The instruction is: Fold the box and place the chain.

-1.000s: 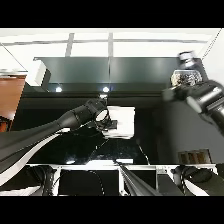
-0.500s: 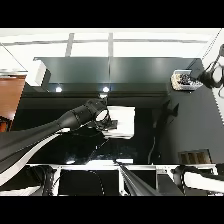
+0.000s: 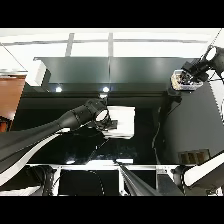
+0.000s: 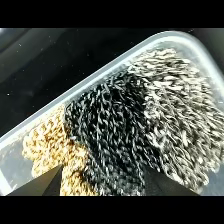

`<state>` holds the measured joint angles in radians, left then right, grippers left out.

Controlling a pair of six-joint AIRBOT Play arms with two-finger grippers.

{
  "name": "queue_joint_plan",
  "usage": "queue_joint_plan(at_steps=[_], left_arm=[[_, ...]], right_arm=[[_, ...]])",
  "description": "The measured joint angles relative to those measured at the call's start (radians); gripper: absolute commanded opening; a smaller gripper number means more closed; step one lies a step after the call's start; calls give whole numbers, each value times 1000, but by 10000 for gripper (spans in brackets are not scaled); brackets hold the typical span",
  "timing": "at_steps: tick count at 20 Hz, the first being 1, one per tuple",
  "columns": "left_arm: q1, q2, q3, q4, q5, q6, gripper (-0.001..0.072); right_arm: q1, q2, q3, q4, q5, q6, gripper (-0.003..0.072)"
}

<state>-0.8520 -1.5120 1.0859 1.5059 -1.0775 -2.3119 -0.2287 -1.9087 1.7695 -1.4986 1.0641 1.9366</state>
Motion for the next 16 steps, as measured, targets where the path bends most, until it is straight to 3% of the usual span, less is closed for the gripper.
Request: queue_joint_plan(at_steps=[3, 4, 5, 6, 8, 12, 16], left_arm=[[0, 0, 0, 0, 0, 0, 25], [0, 0, 0, 0, 0, 0, 25], [0, 0, 0, 0, 0, 0, 25], [0, 0, 0, 0, 0, 0, 25], [0, 0, 0, 0, 0, 0, 25], [0, 0, 0, 0, 0, 0, 25], [0, 0, 0, 0, 0, 0, 25]], right_arm=[[-2, -37, 15, 0, -12, -3, 540], [-2, -46, 18, 0, -14, -3, 482], [-2, -54, 20, -1, -14, -4, 322], [-2, -60, 21, -4, -12, -3, 113], [-2, -62, 24, -2, -11, -8, 9], [-6, -9, 24, -2, 16, -62, 8], [-19, 152, 24, 1, 28, -201, 7]])
